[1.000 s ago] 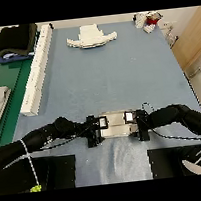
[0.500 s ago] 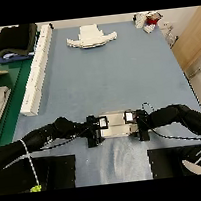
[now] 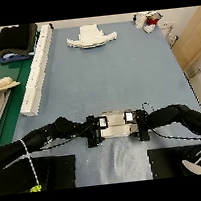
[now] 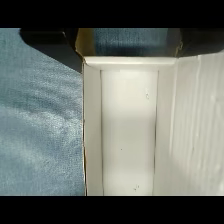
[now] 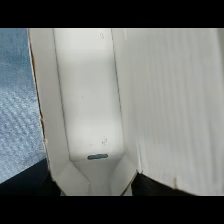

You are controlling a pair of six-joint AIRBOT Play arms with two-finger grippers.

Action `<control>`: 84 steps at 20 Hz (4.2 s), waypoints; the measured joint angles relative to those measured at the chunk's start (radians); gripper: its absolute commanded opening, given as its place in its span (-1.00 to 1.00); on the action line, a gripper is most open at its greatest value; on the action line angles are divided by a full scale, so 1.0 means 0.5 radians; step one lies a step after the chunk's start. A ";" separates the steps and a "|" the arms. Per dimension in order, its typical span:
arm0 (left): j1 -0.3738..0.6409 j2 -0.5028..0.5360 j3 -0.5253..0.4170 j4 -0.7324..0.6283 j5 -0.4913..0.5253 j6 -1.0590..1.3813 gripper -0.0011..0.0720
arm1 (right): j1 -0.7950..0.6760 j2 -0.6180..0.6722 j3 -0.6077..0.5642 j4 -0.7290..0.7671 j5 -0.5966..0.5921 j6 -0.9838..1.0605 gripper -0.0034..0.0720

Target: Fold the box.

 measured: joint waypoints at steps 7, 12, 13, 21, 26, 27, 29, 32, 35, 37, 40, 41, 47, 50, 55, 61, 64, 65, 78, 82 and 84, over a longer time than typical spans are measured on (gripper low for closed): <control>0.000 0.000 0.001 0.006 0.010 -0.008 0.23 | 0.000 0.000 0.000 -0.001 0.000 0.000 0.46; 0.000 0.000 0.001 0.007 0.014 -0.008 0.23 | 0.000 0.000 0.000 -0.001 0.000 0.001 0.46; 0.000 0.000 0.001 0.008 0.015 -0.008 0.23 | 0.000 0.000 0.000 0.000 0.000 0.001 0.46; 0.000 0.000 0.000 0.008 0.018 -0.008 0.23 | 0.000 0.000 0.000 -0.001 0.000 0.001 0.46; 0.000 0.000 0.000 0.008 0.019 -0.008 0.23 | 0.000 0.000 0.000 0.000 0.000 0.000 0.46; 0.000 0.000 0.000 0.008 0.019 -0.008 0.23 | 0.000 0.000 0.000 0.000 0.000 0.001 0.46; 0.000 0.000 0.001 0.008 0.019 -0.008 0.23 | 0.000 0.000 0.000 0.000 0.000 0.000 0.46; 0.000 0.000 0.001 0.008 0.019 -0.009 0.23 | 0.000 0.000 0.000 0.000 0.000 0.001 0.59; 0.000 0.000 0.001 0.007 0.025 -0.010 0.23 | 0.000 0.000 -0.001 -0.002 0.003 0.001 1.00; 0.000 0.000 0.001 0.008 0.025 -0.009 0.23 | 0.001 0.008 -0.001 -0.011 0.001 0.006 1.00; 0.000 0.000 0.001 0.008 0.024 -0.010 0.23 | 0.001 0.071 0.015 -0.117 -0.038 0.152 1.00; 0.000 0.000 0.001 0.008 0.024 -0.009 0.23 | 0.001 0.106 0.028 -0.184 -0.078 0.240 1.00; 0.000 -0.001 0.000 0.008 0.021 -0.009 0.23 | 0.001 0.446 0.199 -0.555 -0.543 1.186 0.26; 0.000 -0.001 0.000 0.008 0.021 -0.009 0.23 | 0.001 0.548 0.247 -0.387 -0.688 1.836 -0.40; 0.000 0.000 0.000 0.008 0.020 -0.009 0.23 | 0.111 0.468 0.254 0.119 -0.476 2.364 -0.72; 0.000 0.000 0.001 0.008 0.020 -0.009 0.23 | 0.146 0.053 0.407 0.230 -0.079 2.573 -0.72; 0.000 0.000 0.001 0.008 0.019 -0.009 0.23 | 0.098 -0.149 0.480 0.211 0.008 2.598 -0.72; 0.000 0.000 0.000 0.008 0.019 -0.009 0.23 | 0.085 -0.210 0.494 0.203 0.029 2.603 -0.72; 0.000 0.000 0.000 0.008 0.019 -0.008 0.23 | 0.060 -0.369 0.532 0.101 0.095 2.546 -0.72; 0.000 0.000 0.001 0.008 0.019 -0.008 0.23 | 0.060 -0.077 0.538 -0.100 -0.024 2.521 -0.72; 0.000 0.000 0.001 0.008 0.019 -0.008 0.23 | 0.060 0.103 0.535 -0.202 -0.156 2.451 -0.71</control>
